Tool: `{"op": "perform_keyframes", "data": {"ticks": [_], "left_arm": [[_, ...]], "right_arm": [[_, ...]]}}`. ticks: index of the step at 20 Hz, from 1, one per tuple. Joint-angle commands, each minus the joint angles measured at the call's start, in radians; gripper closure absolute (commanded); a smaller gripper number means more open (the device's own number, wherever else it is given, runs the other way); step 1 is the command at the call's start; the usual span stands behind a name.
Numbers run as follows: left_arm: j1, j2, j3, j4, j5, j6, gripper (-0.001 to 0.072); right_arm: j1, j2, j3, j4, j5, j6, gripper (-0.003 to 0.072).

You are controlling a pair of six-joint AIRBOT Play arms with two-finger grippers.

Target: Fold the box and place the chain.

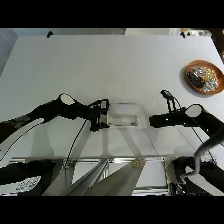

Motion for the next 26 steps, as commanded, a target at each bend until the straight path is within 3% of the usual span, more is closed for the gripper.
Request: {"op": "perform_keyframes", "data": {"ticks": [1, 4, 6, 9, 10, 17, 19, 20, 23, 26], "left_arm": [[0.0, 0.0, 0.0, 0.0, 0.0, 0.0, 0.0435], [0.0, 0.0, 0.0, 0.0, 0.0, 0.0, 0.0435], [0.001, 0.0, 0.0, 0.0, 0.0, 0.0, 0.0435], [0.0, 0.0, 0.0, 0.0, 0.0, 0.0, 0.0435], [0.001, 0.0, 0.0, 0.0, 0.0, 0.0, 0.0435], [0.0, 0.0, 0.0, 0.0, 0.0, 0.0, 0.0435], [0.0, 0.0, 0.0, 0.0, 0.0, 0.0, 0.0435], [0.0, 0.0, 0.0, 0.0, 0.0, 0.0, 0.0435], [0.0, 0.001, 0.0, 0.0, 0.0, 0.0, 0.0435], [0.0, 0.0, 0.0, 0.0, 0.0, 0.0, 0.0435]], "right_arm": [[0.016, -0.01, -0.001, 0.043, 0.006, -0.018, 0.0661], [0.016, 0.018, 0.0, 0.151, 0.031, -0.091, 0.0599], [0.016, 0.056, 0.0, 0.205, 0.033, -0.125, 0.0482], [0.016, 0.089, 0.0, 0.229, 0.033, -0.138, 0.0453], [0.017, 0.088, 0.0, 0.229, 0.033, -0.138, 0.039], [0.084, 0.088, 0.0, 0.228, -0.013, -0.128, 0.0343], [0.109, 0.087, 0.002, 0.225, -0.045, -0.078, 0.0262], [0.125, 0.085, 0.011, 0.211, -0.047, -0.062, 0.0262], [0.198, 0.054, 0.076, 0.132, -0.056, 0.047, 0.0257], [0.275, 0.014, 0.134, -0.039, -0.061, 0.24, 0.0257]]}}
